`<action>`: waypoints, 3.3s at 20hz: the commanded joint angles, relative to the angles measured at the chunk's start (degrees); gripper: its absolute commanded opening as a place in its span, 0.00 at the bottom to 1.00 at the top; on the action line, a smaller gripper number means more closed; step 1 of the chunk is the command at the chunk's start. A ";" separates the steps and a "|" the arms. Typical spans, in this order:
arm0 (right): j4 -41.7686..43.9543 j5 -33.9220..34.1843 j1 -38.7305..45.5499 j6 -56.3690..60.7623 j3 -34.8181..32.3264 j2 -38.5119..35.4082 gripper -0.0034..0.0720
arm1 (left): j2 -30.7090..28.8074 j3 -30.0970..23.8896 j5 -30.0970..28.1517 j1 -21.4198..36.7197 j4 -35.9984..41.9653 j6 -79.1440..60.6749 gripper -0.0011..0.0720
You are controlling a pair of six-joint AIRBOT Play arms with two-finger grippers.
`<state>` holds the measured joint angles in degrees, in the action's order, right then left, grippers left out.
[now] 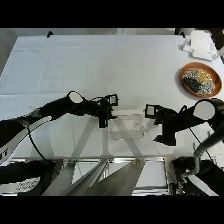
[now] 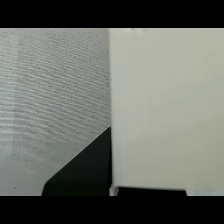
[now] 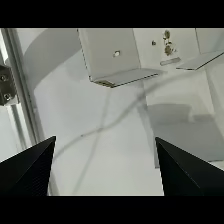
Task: Fold the box and place the chain.
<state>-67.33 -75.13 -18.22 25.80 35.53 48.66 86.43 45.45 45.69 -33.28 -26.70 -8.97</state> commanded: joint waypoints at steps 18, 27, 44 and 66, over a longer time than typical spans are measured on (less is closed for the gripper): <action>-0.98 36.83 -13.97 -6.27 -16.15 -0.79 0.97 | 0.04 -0.02 0.02 -0.02 0.11 -0.02 0.03; 0.17 37.35 -13.68 -4.70 -16.13 -1.27 0.97 | 0.04 -0.02 0.02 -0.02 0.11 -0.02 0.03; 11.08 38.91 -3.72 -16.98 -16.13 -5.55 0.97 | 0.04 -0.02 0.02 -0.02 0.11 -0.02 0.03; 36.30 29.22 8.00 -51.98 -15.45 9.25 0.96 | 0.04 -0.02 0.02 -0.02 0.11 -0.02 0.03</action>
<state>-32.56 -44.56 -10.39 -24.71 19.66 55.92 86.50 45.43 45.71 -33.28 -26.59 -8.99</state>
